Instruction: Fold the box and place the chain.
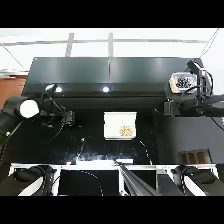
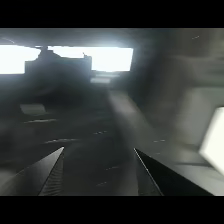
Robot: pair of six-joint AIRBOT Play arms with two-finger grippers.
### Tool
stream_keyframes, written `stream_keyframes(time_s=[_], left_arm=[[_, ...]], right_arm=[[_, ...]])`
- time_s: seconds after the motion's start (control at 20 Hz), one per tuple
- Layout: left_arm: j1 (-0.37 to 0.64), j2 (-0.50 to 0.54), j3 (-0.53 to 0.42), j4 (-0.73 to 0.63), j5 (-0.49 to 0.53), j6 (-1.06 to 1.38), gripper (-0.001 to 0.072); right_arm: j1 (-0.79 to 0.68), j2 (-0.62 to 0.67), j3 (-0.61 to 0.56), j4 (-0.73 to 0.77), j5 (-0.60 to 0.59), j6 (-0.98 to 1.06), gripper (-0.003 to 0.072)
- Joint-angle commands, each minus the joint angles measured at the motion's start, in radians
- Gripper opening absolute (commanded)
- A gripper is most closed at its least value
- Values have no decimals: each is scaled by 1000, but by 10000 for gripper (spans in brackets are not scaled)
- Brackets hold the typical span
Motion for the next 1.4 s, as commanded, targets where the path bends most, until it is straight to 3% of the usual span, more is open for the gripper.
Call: stream_keyframes(time_s=[0.0, 0.15, 0.2, 0.25, 0.35, 0.45, 0.55, 0.65, 0.9, 1.35], left_arm=[[222, 23, -203, -590, 219, 550, 507], [182, -21, -220, -819, 71, 1220, 514], [149, -35, -220, -837, 62, 1340, 587], [113, -45, -220, -836, 74, 1417, 720], [32, -51, -216, -786, 105, 1611, 720], [-52, -52, -213, -653, 165, 1744, 720], [-112, -76, -206, -546, 204, 1799, 720], [-133, -136, -199, -545, 200, 1849, 720], [-131, -272, -160, -703, 169, 2044, 720], [-160, -416, -11, -702, 168, 2053, 720]], right_arm=[[0, 0, 1, -1, -21, 1, 315], [0, 0, 1, -1, -19, 0, 315], [0, 0, 1, -2, -20, 0, 315], [0, 0, 1, -11, -21, 0, 315], [0, 0, 1, -29, -20, 1, 315], [0, 0, 1, -36, -20, 0, 315], [0, 0, 1, -36, -24, 0, 315], [0, 0, 1, -34, -26, 1, 315], [0, 0, 1, -34, -22, 9, 315], [0, 0, 1, -34, -23, 11, 315]])
